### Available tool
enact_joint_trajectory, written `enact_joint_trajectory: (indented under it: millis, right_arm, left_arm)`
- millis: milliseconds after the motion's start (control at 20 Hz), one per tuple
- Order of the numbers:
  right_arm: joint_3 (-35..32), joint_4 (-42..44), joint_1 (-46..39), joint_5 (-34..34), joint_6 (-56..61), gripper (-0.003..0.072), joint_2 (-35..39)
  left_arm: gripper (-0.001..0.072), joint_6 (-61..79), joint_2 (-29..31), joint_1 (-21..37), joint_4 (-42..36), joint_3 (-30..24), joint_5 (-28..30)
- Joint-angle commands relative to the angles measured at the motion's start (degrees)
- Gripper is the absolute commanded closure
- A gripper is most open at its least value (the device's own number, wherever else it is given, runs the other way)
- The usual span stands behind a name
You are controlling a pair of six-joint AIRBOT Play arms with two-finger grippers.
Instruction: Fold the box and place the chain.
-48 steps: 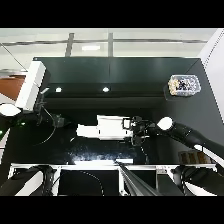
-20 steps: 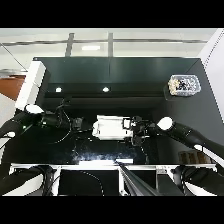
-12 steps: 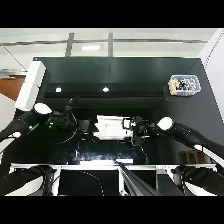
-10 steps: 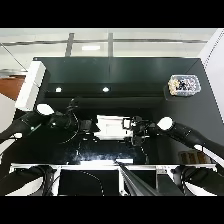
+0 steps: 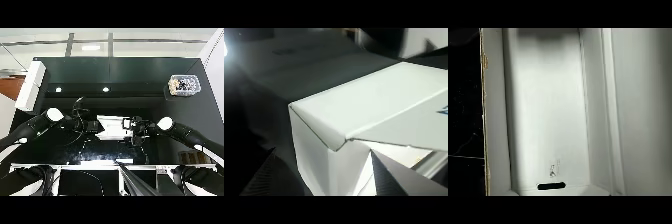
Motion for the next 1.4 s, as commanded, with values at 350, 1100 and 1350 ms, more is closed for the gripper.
enact_joint_trajectory:
  millis: [350,1100,1350]
  right_arm:
    - [0.0,0.0,0.1,-0.1,0.0,0.0161,0.0]
    - [0.0,0.0,0.1,0.0,0.0,0.0161,0.0]
    - [0.0,0.0,0.1,0.0,0.0,0.0162,0.0]
  left_arm:
    - [0.0025,-34.3,3.9,-16.0,33.9,3.0,7.6]
    - [0.0321,-53.1,-8.3,-21.2,49.9,19.4,-15.1]
    - [0.0363,-54.9,-9.9,-21.3,49.4,21.2,-14.6]
